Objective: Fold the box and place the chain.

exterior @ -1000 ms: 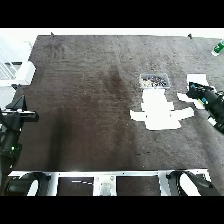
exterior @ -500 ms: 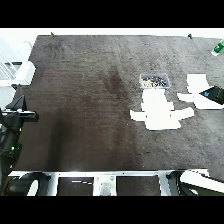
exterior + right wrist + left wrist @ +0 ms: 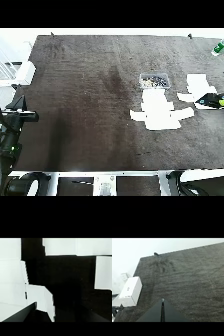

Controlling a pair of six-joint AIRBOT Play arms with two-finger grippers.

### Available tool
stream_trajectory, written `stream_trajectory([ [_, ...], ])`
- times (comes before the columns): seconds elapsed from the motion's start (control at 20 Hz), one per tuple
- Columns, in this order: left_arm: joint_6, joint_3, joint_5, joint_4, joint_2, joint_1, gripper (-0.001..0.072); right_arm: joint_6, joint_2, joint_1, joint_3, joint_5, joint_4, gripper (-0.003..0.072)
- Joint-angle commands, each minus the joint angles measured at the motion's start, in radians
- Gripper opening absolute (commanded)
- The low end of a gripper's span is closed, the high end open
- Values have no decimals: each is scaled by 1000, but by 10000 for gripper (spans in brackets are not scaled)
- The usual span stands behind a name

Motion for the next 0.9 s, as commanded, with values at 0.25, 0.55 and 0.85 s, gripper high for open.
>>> stream_trajectory([
  [0.25,0,1,0,0,0,1,21,-32,-107,59,-11,116,3,540],
  [0.55,0,1,0,0,0,1,21,-62,-133,109,-88,120,27,525],
  [0.85,0,1,0,0,0,0,21,-98,-149,108,-114,121,101,18],
])
